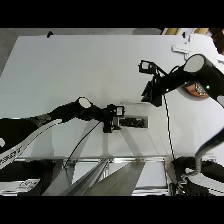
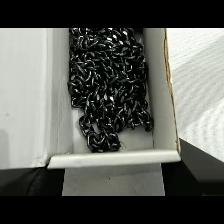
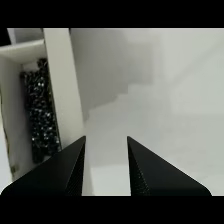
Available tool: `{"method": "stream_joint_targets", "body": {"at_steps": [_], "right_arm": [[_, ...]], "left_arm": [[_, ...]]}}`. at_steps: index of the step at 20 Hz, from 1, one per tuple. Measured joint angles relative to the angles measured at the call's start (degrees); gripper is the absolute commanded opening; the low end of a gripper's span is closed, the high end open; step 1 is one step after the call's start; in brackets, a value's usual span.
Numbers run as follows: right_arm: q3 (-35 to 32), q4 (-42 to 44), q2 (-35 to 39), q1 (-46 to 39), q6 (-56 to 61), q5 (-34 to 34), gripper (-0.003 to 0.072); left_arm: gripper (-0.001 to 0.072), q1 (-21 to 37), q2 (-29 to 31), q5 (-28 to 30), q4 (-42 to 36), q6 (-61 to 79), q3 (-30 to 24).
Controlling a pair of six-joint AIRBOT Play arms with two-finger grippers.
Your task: Fold the box and place the chain.
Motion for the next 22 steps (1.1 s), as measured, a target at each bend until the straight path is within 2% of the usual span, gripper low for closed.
{"method": "stream_joint_targets", "body": {"at_steps": [3,9,14,22], "right_arm": [[-2.8,-0.37,0.35,1.01,-0.74,-0.48,0.0259],[-7.96,-0.31,6.86,2.93,-1.81,-1.07,0.026],[-13.49,0.79,8.85,4.79,-2.08,-2.29,0.026],[-15.87,1.36,9.62,8.74,-2.1,-3.69,0.0261]], "left_arm": [[0.0251,0.0,0.0,0.0,0.0,0.0,0.0],[0.0251,-0.02,0.0,0.0,0.0,0.0,0.0],[0.0251,0.0,0.0,-0.04,0.0,0.0,0.0],[0.0251,0.0,0.0,-0.11,0.0,0.0,0.0]]}}
